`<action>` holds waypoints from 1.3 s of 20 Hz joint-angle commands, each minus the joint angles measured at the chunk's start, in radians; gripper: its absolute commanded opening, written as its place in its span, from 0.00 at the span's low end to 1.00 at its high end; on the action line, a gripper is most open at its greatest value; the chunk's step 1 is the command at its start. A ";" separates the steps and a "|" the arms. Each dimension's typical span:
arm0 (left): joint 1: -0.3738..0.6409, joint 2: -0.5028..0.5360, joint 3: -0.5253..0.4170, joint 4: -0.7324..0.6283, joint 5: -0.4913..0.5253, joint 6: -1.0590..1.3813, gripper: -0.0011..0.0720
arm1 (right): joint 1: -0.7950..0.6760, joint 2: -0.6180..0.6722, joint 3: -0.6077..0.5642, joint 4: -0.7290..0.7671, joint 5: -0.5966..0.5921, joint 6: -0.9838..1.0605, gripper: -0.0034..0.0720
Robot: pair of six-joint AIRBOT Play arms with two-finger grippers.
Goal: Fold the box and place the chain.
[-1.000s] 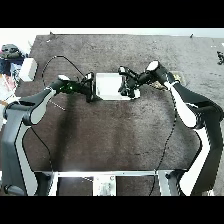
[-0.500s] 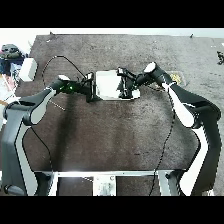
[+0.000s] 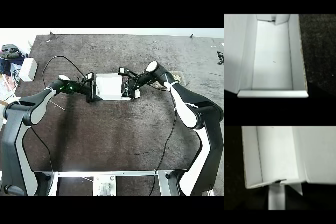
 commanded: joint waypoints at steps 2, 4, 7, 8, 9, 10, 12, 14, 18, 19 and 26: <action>0.000 0.000 0.001 0.001 0.000 0.000 0.59 | -0.058 0.072 0.001 -0.047 0.035 0.238 0.06; 0.000 0.000 0.001 0.001 0.000 0.000 0.59 | -0.096 0.114 0.001 -0.047 0.032 0.398 0.06; 0.000 0.000 0.001 0.001 0.000 0.000 0.59 | -0.171 0.149 0.001 -0.031 0.048 0.710 0.06; 0.000 0.000 0.001 0.001 0.000 0.000 0.59 | -0.198 0.148 -0.001 -0.018 0.071 0.786 0.06; 0.000 0.000 0.001 0.001 -0.001 0.000 0.59 | -0.222 0.148 -0.014 -0.007 0.074 0.822 0.06; 0.000 0.000 0.001 0.001 -0.001 0.000 0.59 | -0.245 0.148 -0.031 -0.004 0.069 0.844 0.06; 0.000 0.000 0.001 0.001 0.000 0.000 0.59 | -0.284 0.148 -0.082 0.008 0.046 0.873 0.06; 0.000 0.000 0.001 0.001 0.000 0.000 0.59 | -0.305 0.148 -0.143 0.013 -0.009 0.873 0.06; 0.000 0.000 0.001 0.001 -0.001 0.000 0.59 | -0.301 0.121 -0.221 0.101 -0.077 0.855 0.06; 0.000 0.000 0.001 0.001 0.000 0.000 0.59 | -0.291 0.111 -0.227 0.124 -0.078 0.842 0.06; 0.000 0.000 0.001 0.001 -0.001 0.000 0.59 | -0.215 0.048 -0.227 0.338 0.020 0.687 0.21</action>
